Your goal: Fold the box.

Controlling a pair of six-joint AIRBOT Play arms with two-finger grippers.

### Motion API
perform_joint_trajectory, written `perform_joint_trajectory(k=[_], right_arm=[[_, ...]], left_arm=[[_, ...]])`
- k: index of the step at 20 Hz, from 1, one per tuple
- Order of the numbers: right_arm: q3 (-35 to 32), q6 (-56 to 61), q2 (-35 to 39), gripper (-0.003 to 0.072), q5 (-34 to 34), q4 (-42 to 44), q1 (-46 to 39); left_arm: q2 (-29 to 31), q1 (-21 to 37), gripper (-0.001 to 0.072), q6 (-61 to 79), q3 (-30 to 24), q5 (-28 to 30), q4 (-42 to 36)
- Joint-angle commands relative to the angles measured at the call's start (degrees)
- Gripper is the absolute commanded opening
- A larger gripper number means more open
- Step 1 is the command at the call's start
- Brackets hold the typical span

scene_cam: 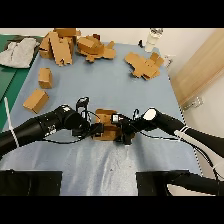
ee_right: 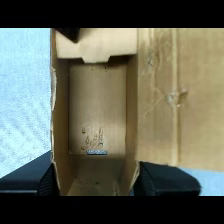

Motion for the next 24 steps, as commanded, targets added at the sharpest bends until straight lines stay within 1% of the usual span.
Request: perform_joint_trajectory(k=[1, 4, 8, 10, 13, 17, 20, 23, 24], right_arm=[[0.0, 0.0, 0.0, 0.0521, 0.0, 0.0, 0.1], [0.0, 0.0, 0.0, 0.0521, 0.0, 0.0, 0.1], [0.0, 0.0, 0.0, 0.0521, 0.0, 0.0, 0.1], [0.0, 0.0, 0.0, 0.0522, 0.0, 0.0, 0.1], [0.0, 0.0, 0.0, 0.0521, 0.0, 0.0, 0.1], [0.0, 0.0, 0.0, 0.0521, 0.0, 0.0, 0.1], [0.0, 0.0, 0.0, 0.0521, 0.0, 0.0, 0.1], [0.0, 0.0, 0.0, 0.0521, 0.0, 0.0, 0.1], [0.0, 0.0, 0.0, 0.0522, 0.0, 0.0, 0.1]], left_arm=[[-2.1, -0.2, 0.0491, -0.4, 0.7, -2.2, 0.3], [-4.4, -0.3, 0.0490, -2.2, 3.3, -4.5, 0.8], [-7.4, -2.1, 0.0490, -6.5, 8.2, -8.6, 8.0], [-8.7, -2.7, 0.0490, -6.4, 10.1, -8.7, 8.3], [-10.4, -2.7, 0.0490, -6.4, 11.6, -9.0, 8.4], [-13.3, -2.7, 0.0491, -6.4, 13.7, -13.8, 9.3], [-15.6, -3.6, 0.0490, -6.0, 16.0, -14.7, 10.0], [-18.9, -5.9, 0.0490, -6.1, 19.5, -16.5, 13.2], [-19.7, -6.3, 0.0459, -6.3, 20.3, -17.0, 14.2]])
